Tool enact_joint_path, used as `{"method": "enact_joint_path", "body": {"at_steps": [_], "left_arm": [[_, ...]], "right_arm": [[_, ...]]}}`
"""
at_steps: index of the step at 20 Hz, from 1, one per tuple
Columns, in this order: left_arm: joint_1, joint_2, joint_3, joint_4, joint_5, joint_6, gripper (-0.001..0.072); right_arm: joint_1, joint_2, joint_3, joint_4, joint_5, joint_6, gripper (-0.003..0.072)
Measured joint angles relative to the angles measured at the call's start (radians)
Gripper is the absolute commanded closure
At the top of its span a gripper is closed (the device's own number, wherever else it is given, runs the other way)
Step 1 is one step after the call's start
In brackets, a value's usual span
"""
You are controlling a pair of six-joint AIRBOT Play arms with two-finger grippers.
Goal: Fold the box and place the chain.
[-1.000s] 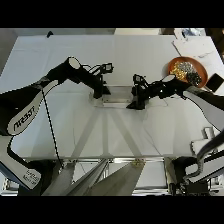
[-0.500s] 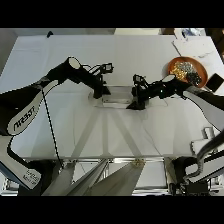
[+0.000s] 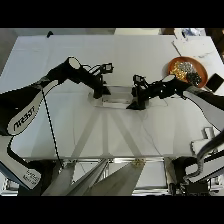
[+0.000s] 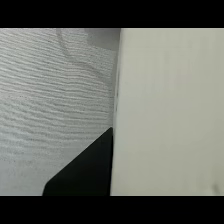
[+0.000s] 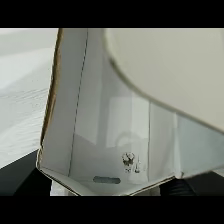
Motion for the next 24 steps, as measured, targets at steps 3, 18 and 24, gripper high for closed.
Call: {"method": "enact_joint_path", "body": {"at_steps": [3,18,24], "left_arm": [[0.0,0.0,0.0,0.0,-0.001,0.0,0.0705],[0.0,0.0,0.0,0.0,0.0,0.0,0.0705],[0.0,0.0,0.0,0.0,0.0,0.0,0.0705]], "right_arm": [[0.0,0.0,0.0,0.0,-0.004,-0.005,0.0163],[0.0,0.0,0.0,0.0,-0.001,-0.008,0.0163],[0.0,0.0,0.0,0.0,-0.001,-0.008,0.0163]]}}
